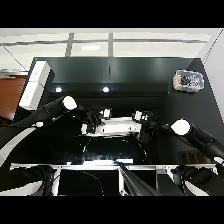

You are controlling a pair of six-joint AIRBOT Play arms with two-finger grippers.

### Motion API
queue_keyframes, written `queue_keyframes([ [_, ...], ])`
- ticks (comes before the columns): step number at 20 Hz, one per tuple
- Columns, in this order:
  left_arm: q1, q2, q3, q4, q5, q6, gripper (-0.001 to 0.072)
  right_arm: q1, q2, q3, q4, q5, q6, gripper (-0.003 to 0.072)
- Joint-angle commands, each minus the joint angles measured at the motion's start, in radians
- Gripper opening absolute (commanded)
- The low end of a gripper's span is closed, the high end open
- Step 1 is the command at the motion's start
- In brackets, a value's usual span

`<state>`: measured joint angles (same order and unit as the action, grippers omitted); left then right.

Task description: Fold the box and place the chain.

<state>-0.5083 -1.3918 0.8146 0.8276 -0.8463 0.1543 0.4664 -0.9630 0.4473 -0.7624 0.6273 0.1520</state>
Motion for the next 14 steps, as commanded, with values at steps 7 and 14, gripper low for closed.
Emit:
queue_keyframes([
  [7, -0.001, 0.003, 0.000, -0.002, 0.001, 0.000, 0.0027, -0.004, 0.013, 0.005, -0.001, 0.019, -0.027, 0.0709],
  [14, 0.000, 0.003, 0.000, -0.002, 0.002, 0.000, 0.0027, -0.004, -0.002, 0.006, 0.126, -0.006, -0.148, 0.0708],
])
